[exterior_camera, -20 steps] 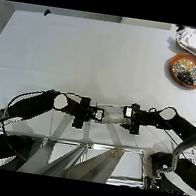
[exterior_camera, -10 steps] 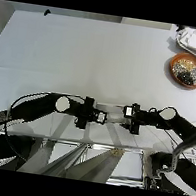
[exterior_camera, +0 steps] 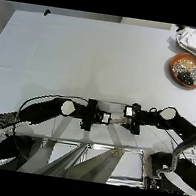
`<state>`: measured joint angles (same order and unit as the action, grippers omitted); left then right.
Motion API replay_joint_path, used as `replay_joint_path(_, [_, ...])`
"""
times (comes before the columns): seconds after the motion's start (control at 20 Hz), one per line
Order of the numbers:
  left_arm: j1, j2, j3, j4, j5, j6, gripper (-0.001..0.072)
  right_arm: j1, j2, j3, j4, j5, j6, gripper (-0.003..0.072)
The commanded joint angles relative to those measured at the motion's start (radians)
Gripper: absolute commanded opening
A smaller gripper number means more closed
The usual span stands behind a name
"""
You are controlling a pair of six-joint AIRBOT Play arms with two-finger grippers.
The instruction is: Fold the box and place the chain.
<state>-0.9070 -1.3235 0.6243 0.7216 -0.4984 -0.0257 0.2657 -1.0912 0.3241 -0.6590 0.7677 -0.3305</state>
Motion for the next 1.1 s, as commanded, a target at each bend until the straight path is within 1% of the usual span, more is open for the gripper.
replay_joint_path(0.0, [-0.004, -0.004, 0.0, -0.007, 0.002, 0.003, 0.0229, 0.0, 0.0, 0.0, 0.001, 0.0, 0.0, 0.0412])
replay_joint_path(0.15, [-0.003, 0.0, 0.0, -0.006, 0.001, -0.001, 0.0226, 0.0, 0.0, 0.0, 0.001, 0.0, 0.0, 0.0412])
replay_joint_path(0.2, [0.0, 0.006, 0.0, -0.006, -0.001, -0.001, 0.0196, 0.0, 0.0, 0.0, 0.001, 0.0, 0.0, 0.0412])
replay_joint_path(0.3, [0.024, 0.038, 0.0, -0.001, -0.026, -0.006, 0.0044, 0.0, 0.0, 0.0, 0.001, 0.0, 0.0, 0.0412])
replay_joint_path(0.35, [0.046, 0.063, 0.0, 0.017, -0.049, -0.032, 0.001, 0.0, 0.0, 0.0, 0.001, 0.0, 0.0, 0.0412])
replay_joint_path(0.5, [0.134, 0.137, 0.0, 0.137, -0.149, -0.209, 0.0008, 0.0, 0.0, 0.0, 0.001, 0.0, 0.0, 0.0412])
replay_joint_path(0.6, [0.201, 0.193, 0.0, 0.179, -0.219, -0.313, 0.0008, 0.0, 0.0, 0.0, 0.001, 0.0, 0.0, 0.0412])
replay_joint_path(0.75, [0.297, 0.292, -0.014, 0.174, -0.3, -0.368, 0.0008, 0.0, 0.0, 0.0, 0.001, 0.0, 0.0, 0.0412])
replay_joint_path(0.95, [0.406, 0.421, -0.084, 0.134, -0.348, -0.385, 0.0008, 0.0, 0.0, 0.0, 0.001, 0.0, 0.0, 0.0412])
replay_joint_path(1.05, [0.449, 0.457, -0.14, 0.117, -0.346, -0.477, 0.0008, 0.0, 0.0, 0.0, 0.001, 0.0, 0.0, 0.0412])
